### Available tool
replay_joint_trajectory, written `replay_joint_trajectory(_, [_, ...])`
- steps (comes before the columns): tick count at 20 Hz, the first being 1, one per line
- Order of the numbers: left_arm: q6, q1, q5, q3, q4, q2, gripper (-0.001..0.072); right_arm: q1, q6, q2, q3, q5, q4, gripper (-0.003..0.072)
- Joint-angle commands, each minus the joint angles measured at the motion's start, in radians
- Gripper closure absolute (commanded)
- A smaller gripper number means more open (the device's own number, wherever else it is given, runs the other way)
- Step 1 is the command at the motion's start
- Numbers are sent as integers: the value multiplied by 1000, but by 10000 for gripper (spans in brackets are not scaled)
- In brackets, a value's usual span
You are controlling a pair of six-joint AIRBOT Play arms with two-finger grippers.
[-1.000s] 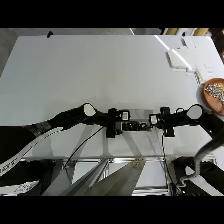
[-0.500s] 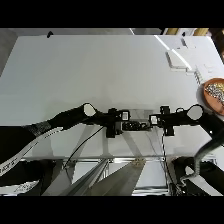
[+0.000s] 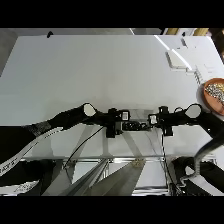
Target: Fold the box and place the chain.
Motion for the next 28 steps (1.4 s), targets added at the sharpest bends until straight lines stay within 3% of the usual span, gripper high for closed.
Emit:
replay_joint_trajectory(1, [0, 0, 0, 0, 0, 0, 578, 1, -10, -15, -1, -6, -1, 674])
replay_joint_trajectory(9, [0, 0, 0, 0, 0, 1, 578, 1, 0, 82, -1, 11, -1, 669])
replay_joint_trajectory(12, [0, 0, 0, 0, 0, 1, 578, 1, -3, 66, -1, -23, 3, 503])
replay_joint_trajectory(15, [0, 0, 0, 0, 0, 0, 578, 1, -30, 17, -1, -29, 18, 495])
replay_joint_trajectory(20, [0, 0, 0, 0, 0, 0, 578, 1, -37, -22, -1, -53, 27, 522])
replay_joint_trajectory(21, [0, 0, 0, 0, 0, 0, 578, 1, -37, -25, -1, -53, 27, 546])
replay_joint_trajectory(22, [0, 0, 0, 0, 0, 1, 578, 1, -37, -24, -1, -52, 27, 659])
replay_joint_trajectory(26, [0, 0, 0, 0, 0, 1, 578, -1, 10, 46, -1, 15, -8, 672])
replay_joint_trajectory(28, [0, 0, 0, 0, 0, 1, 578, -1, 143, 133, -1, 58, -32, 672])
